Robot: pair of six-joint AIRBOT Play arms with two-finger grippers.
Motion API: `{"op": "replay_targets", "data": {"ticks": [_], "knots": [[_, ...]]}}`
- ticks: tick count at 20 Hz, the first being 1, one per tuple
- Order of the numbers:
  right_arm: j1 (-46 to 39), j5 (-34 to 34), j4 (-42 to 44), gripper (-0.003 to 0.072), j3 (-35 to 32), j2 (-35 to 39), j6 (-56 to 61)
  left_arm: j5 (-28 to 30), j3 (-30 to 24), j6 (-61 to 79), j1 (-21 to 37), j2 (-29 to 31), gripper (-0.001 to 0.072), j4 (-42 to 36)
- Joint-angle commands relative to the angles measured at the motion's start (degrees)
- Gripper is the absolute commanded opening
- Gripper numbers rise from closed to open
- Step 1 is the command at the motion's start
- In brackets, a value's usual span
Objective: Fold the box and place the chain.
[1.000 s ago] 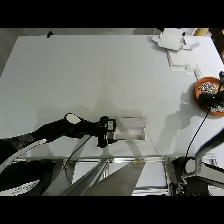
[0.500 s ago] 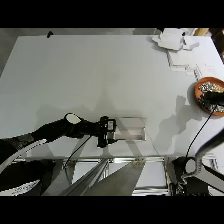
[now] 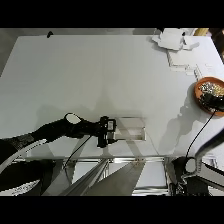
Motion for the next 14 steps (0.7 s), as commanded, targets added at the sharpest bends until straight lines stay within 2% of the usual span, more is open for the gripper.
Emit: {"op": "replay_targets", "data": {"ticks": [1,9,10,12,14], "knots": [[-0.44,-1.86,2.03,0.0225,0.0,-1.01,-1.31,0.0,0.02,0.02,0.0,0.02,0.0271,0.02],[-0.44,-1.53,2.51,0.0223,0.0,-3.93,-0.94,0.02,0.02,0.02,0.0,0.02,0.0271,0.02],[-0.44,-1.29,2.49,0.0208,0.0,-4.39,-0.37,0.0,0.02,0.02,0.0,0.02,0.0271,0.02],[-0.44,-1.05,2.47,0.0067,0.0,-4.33,-0.44,0.02,0.02,0.02,0.0,0.02,0.0271,0.02],[-0.44,-0.76,2.47,0.0018,0.02,-3.19,-0.48,0.02,0.02,0.02,0.0,0.02,0.0271,0.02]]}}
